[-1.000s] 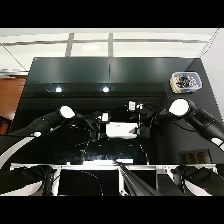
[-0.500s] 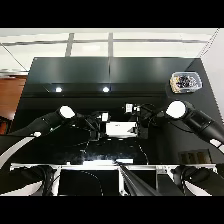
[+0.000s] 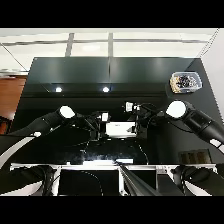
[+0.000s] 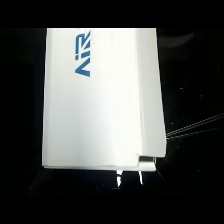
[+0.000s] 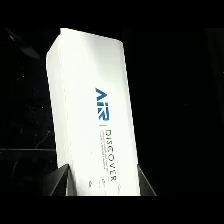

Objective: Fold the box and place the chain.

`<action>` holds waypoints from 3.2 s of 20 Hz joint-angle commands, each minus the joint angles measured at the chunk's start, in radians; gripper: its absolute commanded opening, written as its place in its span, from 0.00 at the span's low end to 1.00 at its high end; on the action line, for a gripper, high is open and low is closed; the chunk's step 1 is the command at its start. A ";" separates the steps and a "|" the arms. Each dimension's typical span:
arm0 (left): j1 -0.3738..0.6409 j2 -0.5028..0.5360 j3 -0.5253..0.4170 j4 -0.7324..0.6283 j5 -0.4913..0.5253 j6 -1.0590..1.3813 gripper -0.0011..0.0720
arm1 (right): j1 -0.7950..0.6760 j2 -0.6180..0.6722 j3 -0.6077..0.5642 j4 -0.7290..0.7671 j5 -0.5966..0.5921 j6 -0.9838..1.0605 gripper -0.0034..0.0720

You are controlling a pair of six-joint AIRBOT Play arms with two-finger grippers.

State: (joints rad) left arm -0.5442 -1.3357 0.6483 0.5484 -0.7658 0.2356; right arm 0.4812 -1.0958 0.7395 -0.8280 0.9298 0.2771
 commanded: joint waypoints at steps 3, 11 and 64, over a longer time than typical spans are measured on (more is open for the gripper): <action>-0.001 -0.001 -0.001 0.001 -0.001 0.000 0.62 | -0.015 0.000 0.001 0.048 0.004 0.000 0.68; -0.001 -0.001 -0.001 0.001 -0.001 0.000 0.62 | -0.026 0.000 0.002 0.049 0.000 0.000 0.68; -0.001 -0.001 -0.001 0.001 -0.001 0.000 0.62 | -0.025 0.014 -0.032 0.060 0.050 0.023 0.40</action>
State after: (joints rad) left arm -0.5442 -1.3357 0.6483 0.5491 -0.7670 0.2352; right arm 0.4553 -1.0813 0.7078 -0.7658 0.9821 0.2924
